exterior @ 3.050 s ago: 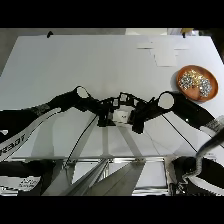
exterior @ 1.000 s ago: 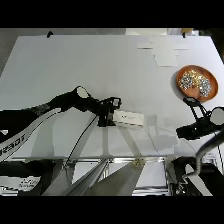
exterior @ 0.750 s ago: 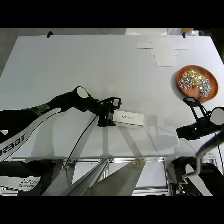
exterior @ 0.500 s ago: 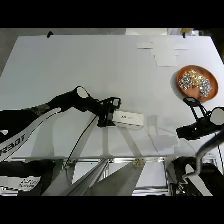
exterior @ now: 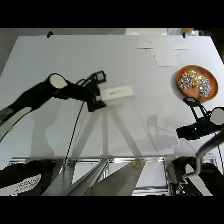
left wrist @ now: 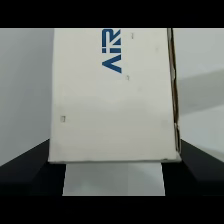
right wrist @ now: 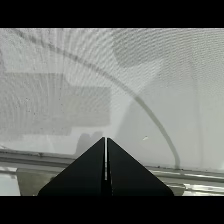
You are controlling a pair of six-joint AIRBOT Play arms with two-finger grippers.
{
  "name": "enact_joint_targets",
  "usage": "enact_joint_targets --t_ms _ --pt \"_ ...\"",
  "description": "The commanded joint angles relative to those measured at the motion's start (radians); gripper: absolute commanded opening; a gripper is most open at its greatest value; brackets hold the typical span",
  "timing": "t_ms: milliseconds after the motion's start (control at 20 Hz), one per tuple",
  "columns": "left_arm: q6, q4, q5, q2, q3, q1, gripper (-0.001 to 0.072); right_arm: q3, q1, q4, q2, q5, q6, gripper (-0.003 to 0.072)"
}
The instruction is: Fold the box and place the chain.
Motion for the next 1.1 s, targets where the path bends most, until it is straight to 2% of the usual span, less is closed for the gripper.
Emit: enact_joint_targets --t_ms 0,300,550,850,1050 --pt "-0.496 0.269 0.018 0.089 0.001 0.153 0.0003 0.000 0.000 0.000 0.001 0.000 0.000 0.0015" --pt "-0.832 0.510 0.021 0.100 0.001 0.425 0.0003 0.000 0.000 0.000 0.001 0.000 0.000 0.0015" --pt "-1.036 0.759 -0.019 0.099 0.001 0.549 0.0003 0.000 0.000 0.000 0.001 0.000 0.000 0.0015" --pt "-1.065 0.777 -0.098 0.096 0.001 0.620 0.0003 0.000 0.000 0.000 0.001 0.001 0.000 0.0015" --pt "-1.080 0.793 -0.172 0.050 -0.010 0.636 0.0015 0.000 0.000 0.000 0.001 0.001 0.000 0.0015"
